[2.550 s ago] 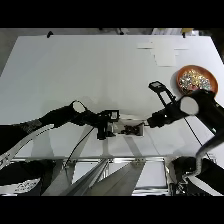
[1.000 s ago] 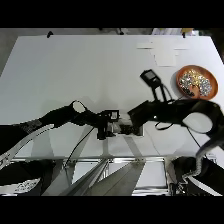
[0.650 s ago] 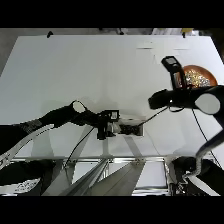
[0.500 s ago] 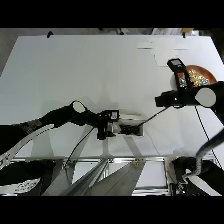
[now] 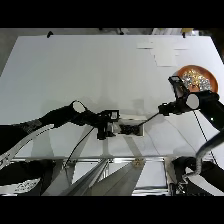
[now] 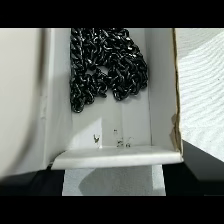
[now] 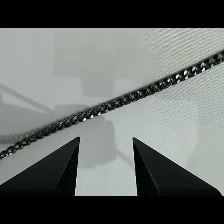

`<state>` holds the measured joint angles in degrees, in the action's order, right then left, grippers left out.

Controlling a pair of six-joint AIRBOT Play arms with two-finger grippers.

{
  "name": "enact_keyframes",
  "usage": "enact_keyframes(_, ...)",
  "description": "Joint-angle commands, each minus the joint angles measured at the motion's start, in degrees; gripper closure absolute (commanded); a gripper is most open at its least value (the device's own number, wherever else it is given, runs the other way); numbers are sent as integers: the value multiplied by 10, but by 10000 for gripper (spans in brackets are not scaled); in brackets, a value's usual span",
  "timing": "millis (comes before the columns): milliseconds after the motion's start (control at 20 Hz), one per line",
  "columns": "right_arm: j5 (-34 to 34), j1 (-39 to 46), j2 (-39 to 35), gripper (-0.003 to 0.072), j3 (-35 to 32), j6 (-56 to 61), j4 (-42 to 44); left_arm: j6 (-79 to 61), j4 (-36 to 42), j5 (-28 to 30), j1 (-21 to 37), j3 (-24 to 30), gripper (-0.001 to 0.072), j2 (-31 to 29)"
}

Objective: Fold the box and place the chain.

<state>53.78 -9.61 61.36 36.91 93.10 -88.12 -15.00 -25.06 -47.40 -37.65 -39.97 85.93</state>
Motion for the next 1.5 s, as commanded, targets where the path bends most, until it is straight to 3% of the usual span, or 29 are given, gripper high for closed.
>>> enact_keyframes(0,-15,2,28,349,-8,16,-1,0,0,0,0,0,540,0)
enact_keyframes(150,-34,2,39,393,-8,20,-2,0,0,0,0,0,540,0)
enact_keyframes(550,-54,2,75,396,-9,31,10,0,0,0,0,0,540,0)
enact_keyframes(750,-58,2,75,470,-9,31,10,0,0,0,0,0,540,0)
enact_keyframes(850,-57,2,75,539,-9,30,12,0,0,0,0,0,540,0)
enact_keyframes(950,-51,-2,75,666,-9,28,14,0,0,0,0,0,540,0)
enact_keyframes(1450,-3,-29,19,667,-9,7,9,0,0,0,0,0,540,0)
